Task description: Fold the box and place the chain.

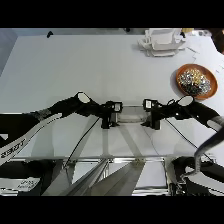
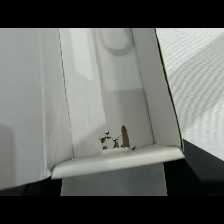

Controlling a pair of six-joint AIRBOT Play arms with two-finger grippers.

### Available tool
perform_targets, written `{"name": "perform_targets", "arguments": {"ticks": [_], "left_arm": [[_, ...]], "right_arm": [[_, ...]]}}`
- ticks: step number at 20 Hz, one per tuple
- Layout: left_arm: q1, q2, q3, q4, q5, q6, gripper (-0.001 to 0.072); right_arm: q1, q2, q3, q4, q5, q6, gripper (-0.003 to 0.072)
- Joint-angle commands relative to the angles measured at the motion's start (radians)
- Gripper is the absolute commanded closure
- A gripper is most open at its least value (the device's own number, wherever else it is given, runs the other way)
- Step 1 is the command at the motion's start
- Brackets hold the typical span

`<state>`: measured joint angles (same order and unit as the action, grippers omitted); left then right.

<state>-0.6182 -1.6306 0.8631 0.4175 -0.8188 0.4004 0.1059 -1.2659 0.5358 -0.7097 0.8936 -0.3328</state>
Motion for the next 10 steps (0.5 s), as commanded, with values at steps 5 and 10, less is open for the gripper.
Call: {"name": "perform_targets", "arguments": {"ticks": [5, 10], "left_arm": [[0.000, 0.001, 0.000, 0.002, -0.001, 0.000, 0.0666], [0.000, 0.001, 0.000, 0.002, -0.001, 0.000, 0.0666]], "right_arm": [[0.000, 0.182, 0.001, -0.293, 0.092, 0.317, 0.0042], [0.000, 0.341, 0.001, -0.381, 0.149, 0.441, 0.0218]]}}
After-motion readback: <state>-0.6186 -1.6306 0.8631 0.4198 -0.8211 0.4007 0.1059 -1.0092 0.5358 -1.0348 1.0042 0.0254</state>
